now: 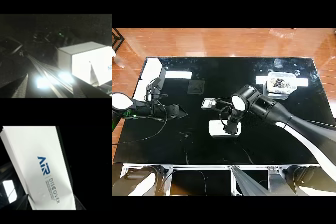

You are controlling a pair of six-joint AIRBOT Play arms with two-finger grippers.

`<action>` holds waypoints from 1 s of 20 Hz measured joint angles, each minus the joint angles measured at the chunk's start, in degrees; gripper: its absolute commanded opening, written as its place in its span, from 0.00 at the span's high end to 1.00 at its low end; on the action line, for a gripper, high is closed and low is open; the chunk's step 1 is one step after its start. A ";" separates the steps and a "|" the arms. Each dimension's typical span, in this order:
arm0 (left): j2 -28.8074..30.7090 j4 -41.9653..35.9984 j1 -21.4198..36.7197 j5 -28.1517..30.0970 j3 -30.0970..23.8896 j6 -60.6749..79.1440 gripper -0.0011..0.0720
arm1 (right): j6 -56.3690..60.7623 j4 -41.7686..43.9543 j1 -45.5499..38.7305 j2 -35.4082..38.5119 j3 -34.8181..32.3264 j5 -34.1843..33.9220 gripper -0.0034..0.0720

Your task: Fold the box and place the chain.

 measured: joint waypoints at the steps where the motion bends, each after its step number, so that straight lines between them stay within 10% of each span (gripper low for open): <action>1: 0.00 0.17 0.00 -0.02 0.00 0.00 0.12 | 0.00 -0.33 0.00 -0.04 0.00 -0.20 0.06; 3: 0.00 0.35 0.00 0.00 0.00 0.00 0.12 | 0.00 -0.57 0.00 -0.11 0.00 -0.42 0.34; 9: 0.00 0.59 0.00 -0.02 0.00 0.00 0.12 | 0.22 -0.87 0.02 -0.17 0.02 -0.31 0.35; 11: 0.00 0.59 0.00 -0.02 0.00 0.00 0.12 | 0.74 -0.92 0.02 -0.17 0.02 -0.02 0.66; 20: 0.00 0.61 0.00 -0.04 0.00 0.00 0.12 | 1.92 -0.55 0.02 0.55 0.63 1.84 0.66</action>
